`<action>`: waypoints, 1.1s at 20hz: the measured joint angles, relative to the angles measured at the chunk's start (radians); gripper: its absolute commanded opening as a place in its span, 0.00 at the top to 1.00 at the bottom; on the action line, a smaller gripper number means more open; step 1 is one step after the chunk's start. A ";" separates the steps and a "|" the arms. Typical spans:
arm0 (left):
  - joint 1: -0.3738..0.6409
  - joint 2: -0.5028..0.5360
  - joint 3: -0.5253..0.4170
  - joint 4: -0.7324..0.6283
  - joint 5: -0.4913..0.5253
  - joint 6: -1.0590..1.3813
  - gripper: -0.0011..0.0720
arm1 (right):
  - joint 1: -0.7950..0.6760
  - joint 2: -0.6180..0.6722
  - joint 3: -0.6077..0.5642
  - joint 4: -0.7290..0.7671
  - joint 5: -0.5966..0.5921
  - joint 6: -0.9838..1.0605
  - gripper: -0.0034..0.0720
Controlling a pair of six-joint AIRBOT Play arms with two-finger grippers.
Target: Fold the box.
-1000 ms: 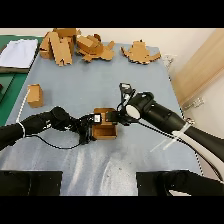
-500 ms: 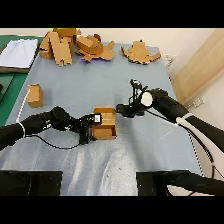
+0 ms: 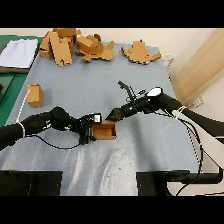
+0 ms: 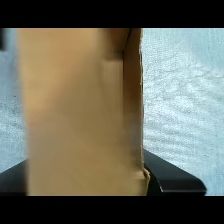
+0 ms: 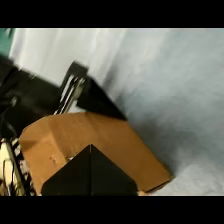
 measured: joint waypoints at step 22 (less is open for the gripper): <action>0.000 0.000 0.000 0.000 0.000 0.000 0.36 | 0.211 0.198 -0.074 -0.204 -0.352 -0.295 0.88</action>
